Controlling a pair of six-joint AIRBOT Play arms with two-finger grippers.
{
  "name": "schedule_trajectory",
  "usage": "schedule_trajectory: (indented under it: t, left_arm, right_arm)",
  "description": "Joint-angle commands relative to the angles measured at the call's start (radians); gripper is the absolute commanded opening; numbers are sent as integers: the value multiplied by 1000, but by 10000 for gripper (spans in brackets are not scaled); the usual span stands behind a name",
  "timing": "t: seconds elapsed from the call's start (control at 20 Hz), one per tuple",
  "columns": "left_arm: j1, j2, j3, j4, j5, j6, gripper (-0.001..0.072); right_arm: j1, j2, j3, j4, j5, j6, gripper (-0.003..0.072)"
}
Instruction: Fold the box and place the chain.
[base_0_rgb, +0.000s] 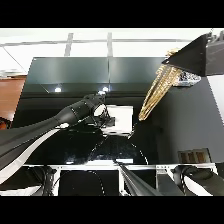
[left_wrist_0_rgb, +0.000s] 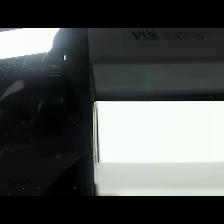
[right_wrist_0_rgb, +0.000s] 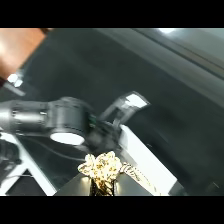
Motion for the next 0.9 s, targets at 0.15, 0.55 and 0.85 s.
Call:
schedule_trajectory:
  t: [0.15,0.55,0.85]
  left_arm:
    - [0,0,0,0,0,0,28]
    - [0,0,0,0,0,0,28]
    - [0,0,0,0,0,0,27]
  right_arm:
    - [54,-24,-7,58,-111,30,13]
    - [116,-56,-214,46,-92,31,13]
    - [124,-56,-380,50,-186,31,13]
